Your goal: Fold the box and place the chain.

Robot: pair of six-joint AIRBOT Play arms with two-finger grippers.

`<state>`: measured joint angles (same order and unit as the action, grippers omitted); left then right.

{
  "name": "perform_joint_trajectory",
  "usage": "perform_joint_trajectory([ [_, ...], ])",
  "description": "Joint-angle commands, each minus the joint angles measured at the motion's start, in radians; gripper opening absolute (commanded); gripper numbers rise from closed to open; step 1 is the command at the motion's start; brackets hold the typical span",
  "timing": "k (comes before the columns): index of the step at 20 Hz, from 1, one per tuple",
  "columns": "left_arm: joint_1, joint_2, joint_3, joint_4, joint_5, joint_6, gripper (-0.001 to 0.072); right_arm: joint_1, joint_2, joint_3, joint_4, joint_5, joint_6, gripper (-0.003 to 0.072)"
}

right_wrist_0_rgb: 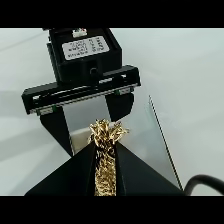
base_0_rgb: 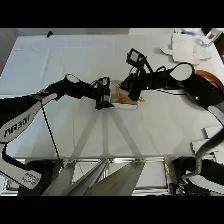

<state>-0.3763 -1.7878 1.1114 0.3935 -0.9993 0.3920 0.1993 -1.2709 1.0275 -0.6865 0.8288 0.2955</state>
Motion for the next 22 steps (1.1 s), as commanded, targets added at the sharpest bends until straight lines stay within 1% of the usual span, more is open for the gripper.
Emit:
perform_joint_trajectory([
  [1, 0.000, 0.000, 0.001, 0.000, 0.000, 0.000, 0.0316, 0.017, -0.053, 0.001, -0.021, -0.029, 0.057, 0.0009],
  [4, 0.000, 0.000, 0.001, 0.000, 0.000, 0.000, 0.0316, 0.017, -0.117, 0.001, -0.124, -0.015, 0.164, 0.0010],
  [5, 0.000, 0.000, 0.001, 0.000, 0.000, 0.000, 0.0316, 0.017, -0.126, 0.001, -0.151, 0.010, 0.185, 0.0046],
  [6, 0.000, 0.000, 0.001, 0.000, 0.000, 0.000, 0.0316, 0.016, -0.123, 0.001, -0.150, 0.040, 0.183, 0.0242],
  [7, 0.000, 0.000, 0.001, 0.000, 0.000, 0.000, 0.0316, 0.016, -0.113, 0.001, -0.144, 0.056, 0.169, 0.0353],
  [10, 0.000, 0.000, 0.001, 0.000, 0.000, 0.000, 0.0316, -0.017, -0.039, 0.001, -0.144, 0.092, 0.100, 0.0354],
  [14, 0.000, 0.000, 0.001, 0.000, 0.000, 0.000, 0.0316, -0.184, 0.051, 0.001, -0.148, 0.163, 0.032, 0.0354],
  [15, 0.000, 0.000, 0.001, 0.000, 0.000, 0.000, 0.0316, -0.231, 0.054, 0.001, -0.158, 0.183, 0.032, 0.0354],
  [17, 0.000, 0.000, 0.001, 0.000, 0.000, 0.000, 0.0316, -0.298, 0.041, 0.001, -0.236, 0.207, 0.033, 0.0354],
  [20, 0.000, 0.000, 0.001, 0.000, 0.001, 0.000, 0.0316, -0.319, -0.011, 0.001, -0.407, 0.203, 0.036, 0.0359],
  [21, 0.000, 0.000, 0.001, 0.000, 0.000, 0.000, 0.0316, -0.317, -0.038, 0.001, -0.423, 0.199, 0.035, 0.0413],
  [22, 0.000, 0.000, 0.001, 0.000, 0.000, 0.000, 0.0316, -0.313, -0.064, 0.001, -0.423, 0.198, 0.032, 0.0426],
])
